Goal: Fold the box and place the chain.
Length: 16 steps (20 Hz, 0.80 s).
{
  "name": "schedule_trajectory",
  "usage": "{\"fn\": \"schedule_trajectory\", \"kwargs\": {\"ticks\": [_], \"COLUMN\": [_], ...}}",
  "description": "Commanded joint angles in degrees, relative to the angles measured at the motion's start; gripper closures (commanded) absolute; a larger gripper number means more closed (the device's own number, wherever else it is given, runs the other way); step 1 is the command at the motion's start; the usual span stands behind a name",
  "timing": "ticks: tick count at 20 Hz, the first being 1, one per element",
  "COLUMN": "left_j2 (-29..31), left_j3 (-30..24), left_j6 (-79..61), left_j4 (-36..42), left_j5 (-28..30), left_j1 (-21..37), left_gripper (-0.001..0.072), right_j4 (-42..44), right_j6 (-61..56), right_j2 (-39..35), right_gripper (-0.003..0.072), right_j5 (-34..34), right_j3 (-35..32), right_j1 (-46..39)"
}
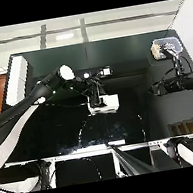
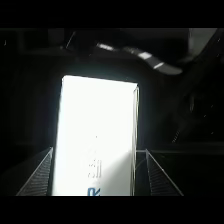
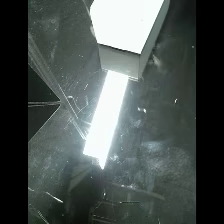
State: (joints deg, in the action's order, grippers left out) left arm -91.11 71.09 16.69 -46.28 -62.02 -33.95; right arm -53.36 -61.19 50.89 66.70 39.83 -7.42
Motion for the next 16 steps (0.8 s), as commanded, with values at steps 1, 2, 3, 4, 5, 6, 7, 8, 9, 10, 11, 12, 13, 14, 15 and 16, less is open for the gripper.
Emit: {"fn": "schedule_trajectory", "kwargs": {"ticks": [1, 2, 3, 4, 5, 6, 7, 8, 9, 10, 11, 12, 13, 14, 15, 16], "left_j2": [-0.02, -0.07, -0.13, -0.22, -0.33, -0.39, -0.44, -0.44, -0.44, -0.44, -0.5, -0.63, -0.85, -1.07, -1.42, -1.9], "left_j3": [0.15, 0.15, 0.15, 0.13, 0.13, 0.13, 0.13, 0.13, 0.13, 0.13, 0.13, 0.13, 0.13, 0.13, 0.13, 0.13], "left_j6": [0.24, 0.26, 0.28, 0.26, 0.28, 0.28, 0.26, 0.26, 0.26, 0.26, 0.26, 0.26, 0.31, 0.31, 0.31, 0.31], "left_j4": [-2.82, -2.78, -2.78, -2.78, -2.75, -2.78, -2.78, -2.75, -2.75, -2.89, -2.97, -3.34, -4.33, -5.46, -6.25, -6.29], "left_j5": [0.28, 0.26, 0.26, 0.22, 0.11, -0.2, -0.57, -0.92, -0.96, -0.81, -0.63, -0.37, 0.07, 0.5, 0.83, 1.29], "left_j1": [-0.02, 0.0, -0.04, -0.11, -0.15, -0.24, -0.52, -0.72, -0.9, -1.31, -1.57, -1.75, -2.21, -2.73, -3.08, -3.45], "left_gripper": [0.0002, 0.0002, 0.0002, 0.0003, 0.0003, 0.0002, 0.0002, 0.0002, 0.0003, 0.0002, 0.0002, 0.0002, 0.0002, 0.0002, 0.0002, 0.0002], "right_j4": [0.04, 0.04, 0.07, 0.28, 0.55, 0.96, 1.18, 1.27, 1.27, 1.27, 1.27, 1.27, 1.27, 1.27, 1.27, 1.27], "right_j6": [-0.02, -0.02, -0.02, -0.02, -0.02, 0.0, -0.02, 0.0, 0.0, 0.0, -0.02, -0.02, -0.02, -0.02, -0.02, -0.02], "right_j2": [-0.04, -0.04, -0.04, -0.04, -0.04, -0.04, -0.04, -0.04, -0.04, -0.04, -0.04, -0.04, -0.04, -0.04, -0.04, -0.04], "right_gripper": [0.0673, 0.0674, 0.0674, 0.0673, 0.0673, 0.0673, 0.0673, 0.0673, 0.0673, 0.0673, 0.0673, 0.0673, 0.0673, 0.0673, 0.0673, 0.0673], "right_j5": [-0.13, -0.13, -0.13, -0.13, -0.13, -0.15, -0.35, -0.37, -0.39, -0.63, -0.96, -1.27, -1.42, -1.42, -1.4, -1.4], "right_j3": [0.0, 0.0, 0.0, 0.0, 0.0, -0.02, 0.0, -0.02, 0.0, 0.0, -0.02, 0.0, 0.0, 0.0, -0.02, 0.0], "right_j1": [0.07, 0.07, 0.07, 0.07, 0.07, 0.04, 0.04, 0.04, 0.07, 0.04, 0.07, 0.07, 0.04, 0.04, 0.04, 0.04]}}
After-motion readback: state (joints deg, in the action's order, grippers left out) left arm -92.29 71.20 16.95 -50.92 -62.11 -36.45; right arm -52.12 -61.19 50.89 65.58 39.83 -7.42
